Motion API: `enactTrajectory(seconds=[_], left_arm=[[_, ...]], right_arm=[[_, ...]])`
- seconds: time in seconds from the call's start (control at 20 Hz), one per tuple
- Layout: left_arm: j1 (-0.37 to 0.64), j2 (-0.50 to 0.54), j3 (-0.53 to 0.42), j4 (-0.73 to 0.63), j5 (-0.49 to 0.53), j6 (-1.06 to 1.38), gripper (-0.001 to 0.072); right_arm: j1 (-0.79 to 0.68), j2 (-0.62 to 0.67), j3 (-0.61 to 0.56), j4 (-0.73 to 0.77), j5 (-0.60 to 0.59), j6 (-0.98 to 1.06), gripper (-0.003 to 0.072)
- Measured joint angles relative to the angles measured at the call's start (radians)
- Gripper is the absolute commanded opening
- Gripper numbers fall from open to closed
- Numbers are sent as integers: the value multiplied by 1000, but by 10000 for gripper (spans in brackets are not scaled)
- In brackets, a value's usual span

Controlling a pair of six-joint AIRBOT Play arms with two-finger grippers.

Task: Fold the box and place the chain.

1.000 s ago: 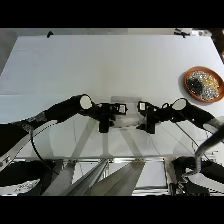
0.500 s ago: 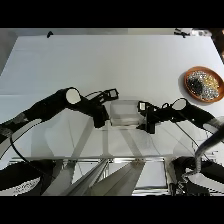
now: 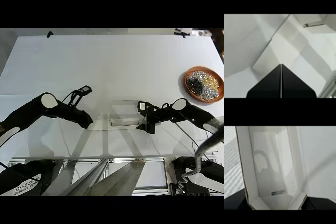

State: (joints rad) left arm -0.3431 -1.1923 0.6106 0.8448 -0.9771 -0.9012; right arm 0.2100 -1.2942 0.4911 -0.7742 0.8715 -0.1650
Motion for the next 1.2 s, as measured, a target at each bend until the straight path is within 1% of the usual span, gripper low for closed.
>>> enactTrajectory(seconds=[0.1, 0.25, 0.4, 0.55, 0.75, 1.2], left_arm=[[53, 8, -34, -24, -1, -48, 5], [114, 14, -59, -43, -6, -112, 4], [153, 16, -68, -39, -14, -169, 4], [171, 16, -78, -3, -26, -227, 4], [161, 16, -92, 13, -29, -262, 4], [56, -14, -97, -24, 42, -278, 4]], right_arm=[[0, 0, 0, 0, 0, 0, 341], [0, 0, 0, 0, 0, 0, 341], [0, 0, 0, 0, 0, 0, 341], [0, 0, 0, 0, 0, 0, 341], [0, 0, 0, 0, 0, 0, 341], [0, 0, 0, -2, 0, -3, 341]])
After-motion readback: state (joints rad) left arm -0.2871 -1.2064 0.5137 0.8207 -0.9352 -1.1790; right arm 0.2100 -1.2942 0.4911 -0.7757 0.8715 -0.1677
